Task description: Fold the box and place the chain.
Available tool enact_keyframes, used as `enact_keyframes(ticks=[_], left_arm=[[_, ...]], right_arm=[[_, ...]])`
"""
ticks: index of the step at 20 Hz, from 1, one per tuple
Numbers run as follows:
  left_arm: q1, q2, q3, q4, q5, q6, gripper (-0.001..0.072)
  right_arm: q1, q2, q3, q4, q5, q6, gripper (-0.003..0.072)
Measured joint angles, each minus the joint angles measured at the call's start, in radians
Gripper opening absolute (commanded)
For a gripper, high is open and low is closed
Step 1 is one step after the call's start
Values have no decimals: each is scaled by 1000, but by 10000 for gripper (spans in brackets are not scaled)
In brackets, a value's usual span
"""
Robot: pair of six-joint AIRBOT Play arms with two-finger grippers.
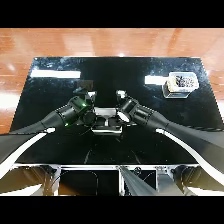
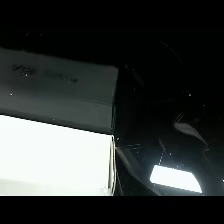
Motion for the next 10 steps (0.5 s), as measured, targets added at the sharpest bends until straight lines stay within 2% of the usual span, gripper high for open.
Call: enact_keyframes(ticks=[10], left_arm=[[0, 0, 0, 1, -2, 0, 20]], right_arm=[[-7, -22, 1, 0, -3, -8, 188]])
